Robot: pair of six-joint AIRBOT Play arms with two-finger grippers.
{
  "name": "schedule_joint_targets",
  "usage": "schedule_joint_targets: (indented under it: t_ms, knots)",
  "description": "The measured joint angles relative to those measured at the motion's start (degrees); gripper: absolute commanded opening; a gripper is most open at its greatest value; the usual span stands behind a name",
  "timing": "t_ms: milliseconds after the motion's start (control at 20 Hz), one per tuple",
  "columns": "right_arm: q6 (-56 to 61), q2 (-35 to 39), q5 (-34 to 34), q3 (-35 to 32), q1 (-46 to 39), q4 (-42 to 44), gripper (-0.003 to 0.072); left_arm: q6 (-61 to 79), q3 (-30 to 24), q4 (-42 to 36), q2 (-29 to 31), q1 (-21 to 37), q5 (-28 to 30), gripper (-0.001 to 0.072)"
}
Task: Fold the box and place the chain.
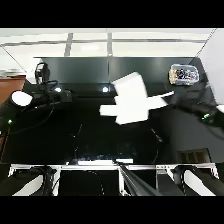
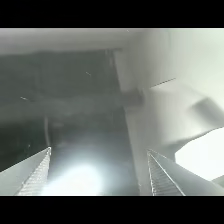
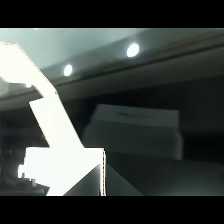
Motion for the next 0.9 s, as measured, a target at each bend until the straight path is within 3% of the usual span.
schedule_joint_targets:
  t_ms: [150, 350, 650, 900]
  knots:
    - [-2.3, 1.8, -10.4, -5.5, 12.5, 5.5, 0.0016, 0.0, 1.8, -2.2, -3.8, -2.4, -2.1, 0.0704]
    - [-3.5, 2.5, -19.6, -7.9, 22.7, 8.3, 0.0017, 0.4, 7.3, -7.7, -11.1, -2.6, -10.7, 0.0705]
    - [-4.0, 2.8, -23.4, -8.7, 26.6, 9.3, 0.0016, 8.5, 13.6, -22.7, -25.2, -2.5, -28.4, 0.0706]
    - [-4.1, 2.8, -23.4, -8.9, 27.2, 9.4, 0.0016, 15.6, 19.1, -26.6, -33.1, -5.8, -35.8, 0.0704]
